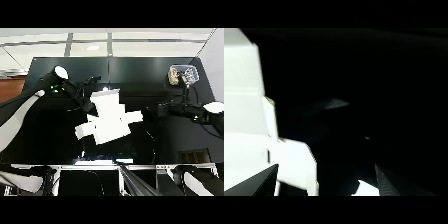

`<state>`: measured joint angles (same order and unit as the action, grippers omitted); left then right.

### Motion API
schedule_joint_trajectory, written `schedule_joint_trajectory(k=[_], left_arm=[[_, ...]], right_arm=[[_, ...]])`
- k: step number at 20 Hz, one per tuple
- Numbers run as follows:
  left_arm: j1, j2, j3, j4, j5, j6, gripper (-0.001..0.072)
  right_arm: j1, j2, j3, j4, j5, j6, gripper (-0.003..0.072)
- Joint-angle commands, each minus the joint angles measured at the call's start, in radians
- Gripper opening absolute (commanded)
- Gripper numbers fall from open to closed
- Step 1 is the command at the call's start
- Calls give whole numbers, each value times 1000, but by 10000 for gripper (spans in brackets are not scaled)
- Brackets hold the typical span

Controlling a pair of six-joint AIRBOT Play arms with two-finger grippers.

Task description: Fold the box and place the chain.

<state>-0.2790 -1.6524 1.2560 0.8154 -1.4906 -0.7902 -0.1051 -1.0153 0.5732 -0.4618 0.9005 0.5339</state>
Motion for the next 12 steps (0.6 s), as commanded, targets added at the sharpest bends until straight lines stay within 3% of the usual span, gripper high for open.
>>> schedule_joint_trajectory(k=[1, 3, 7, 10, 12], left_arm=[[-42, 203, -142, 19, 316, 187, 24], [-95, 275, -261, -6, 498, 373, 26], [-171, 221, -290, -9, 534, 635, 26], [-206, 184, -288, -14, 615, 693, 27], [-222, 152, -288, -14, 626, 693, 28]], right_arm=[[-84, 11, 66, -185, 117, 8, 713], [-92, 11, 66, -152, 97, 12, 713], [-88, 11, 66, -86, 146, -140, 713], [-50, 11, 66, -83, 223, -271, 714], [12, 11, 60, -93, 202, -336, 713]])
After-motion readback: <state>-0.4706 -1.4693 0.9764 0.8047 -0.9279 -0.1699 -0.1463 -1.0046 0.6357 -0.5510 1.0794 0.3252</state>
